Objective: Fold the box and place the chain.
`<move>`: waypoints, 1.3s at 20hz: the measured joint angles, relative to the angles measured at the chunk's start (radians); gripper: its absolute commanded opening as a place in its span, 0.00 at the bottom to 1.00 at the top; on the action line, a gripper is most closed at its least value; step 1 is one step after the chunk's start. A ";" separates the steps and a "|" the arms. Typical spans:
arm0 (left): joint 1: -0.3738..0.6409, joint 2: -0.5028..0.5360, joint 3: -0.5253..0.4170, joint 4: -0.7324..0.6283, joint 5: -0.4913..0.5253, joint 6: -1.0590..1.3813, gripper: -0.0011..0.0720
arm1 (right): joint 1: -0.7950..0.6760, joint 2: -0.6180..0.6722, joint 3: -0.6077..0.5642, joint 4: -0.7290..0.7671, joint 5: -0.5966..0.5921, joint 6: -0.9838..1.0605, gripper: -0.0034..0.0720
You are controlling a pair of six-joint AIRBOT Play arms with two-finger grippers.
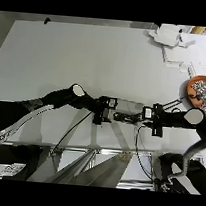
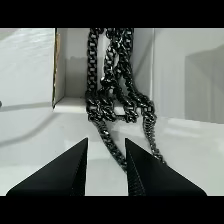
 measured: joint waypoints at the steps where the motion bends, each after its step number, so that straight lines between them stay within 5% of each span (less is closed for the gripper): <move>1: 0.000 0.000 0.000 0.000 0.000 0.000 0.30 | 0.000 -0.006 -0.012 0.005 -0.013 -0.002 0.39; 8: 0.000 0.000 0.000 0.000 0.000 0.000 0.30 | 0.000 -0.043 -0.064 0.091 -0.108 -0.044 0.27; 11: 0.000 0.000 0.000 0.000 0.000 0.000 0.30 | 0.000 -0.063 -0.069 0.114 -0.122 -0.051 0.07; 20: 0.000 0.000 0.000 0.000 0.000 0.000 0.30 | 0.008 0.018 0.090 0.051 0.094 0.014 0.07; 26: 0.000 0.000 0.000 0.000 0.000 0.000 0.30 | 0.179 0.048 0.158 0.096 0.152 0.108 0.07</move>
